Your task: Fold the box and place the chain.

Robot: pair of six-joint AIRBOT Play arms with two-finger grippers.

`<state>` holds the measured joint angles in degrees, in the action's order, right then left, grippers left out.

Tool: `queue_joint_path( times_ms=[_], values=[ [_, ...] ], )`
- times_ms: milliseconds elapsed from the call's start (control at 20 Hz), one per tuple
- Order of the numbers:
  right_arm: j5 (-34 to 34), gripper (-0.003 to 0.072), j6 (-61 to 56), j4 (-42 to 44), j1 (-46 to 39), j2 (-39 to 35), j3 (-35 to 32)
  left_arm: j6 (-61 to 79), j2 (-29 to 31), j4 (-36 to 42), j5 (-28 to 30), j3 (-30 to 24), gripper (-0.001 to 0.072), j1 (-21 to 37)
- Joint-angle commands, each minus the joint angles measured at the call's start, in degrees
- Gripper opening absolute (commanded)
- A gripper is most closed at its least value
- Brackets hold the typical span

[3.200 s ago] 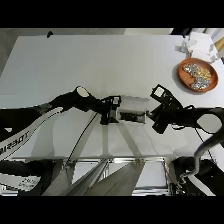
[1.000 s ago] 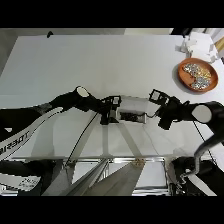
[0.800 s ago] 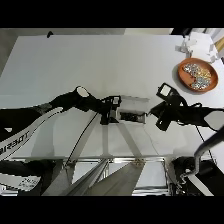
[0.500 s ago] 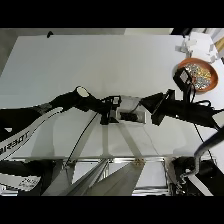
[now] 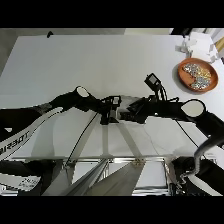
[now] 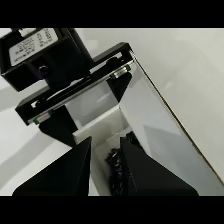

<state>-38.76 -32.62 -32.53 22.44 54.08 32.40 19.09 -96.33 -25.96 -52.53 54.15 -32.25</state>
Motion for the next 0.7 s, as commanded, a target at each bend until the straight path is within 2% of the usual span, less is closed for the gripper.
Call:
queue_joint_path(
  times_ms=[0, 200, 300, 350, 450, 550, 650],
  values=[
    [1.75, 0.0206, 0.09, -2.73, 1.42, 1.75, 1.44, 0.00, 0.00, 0.00, 0.02, 0.02, 0.0206, 0.02],
    [-8.81, 0.0189, -0.46, -14.03, 1.20, 1.75, 9.88, 0.00, 0.00, 0.00, 0.02, 0.02, 0.0206, 0.02],
    [-13.33, 0.0078, -0.55, -19.67, -0.44, 1.77, 15.21, 0.00, 0.00, 0.00, 0.02, 0.02, 0.0206, 0.02],
    [-14.10, 0.0039, -0.50, -21.24, -1.68, 1.77, 17.49, 0.02, 0.00, 0.00, 0.02, 0.02, 0.0206, 0.02],
    [-13.11, 0.0037, -0.31, -22.32, -4.28, 1.86, 20.31, 0.00, 0.00, 0.00, 0.02, 0.02, 0.0206, 0.02],
    [-9.97, 0.0038, -0.28, -23.26, -6.29, 2.67, 20.44, 0.00, 0.00, 0.00, 0.00, 0.02, 0.0206, 0.02],
    [-10.78, 0.0038, -0.28, -23.43, -6.91, 5.66, 20.44, 0.02, 0.00, 0.00, 0.02, 0.02, 0.0206, 0.02]
  ],
)
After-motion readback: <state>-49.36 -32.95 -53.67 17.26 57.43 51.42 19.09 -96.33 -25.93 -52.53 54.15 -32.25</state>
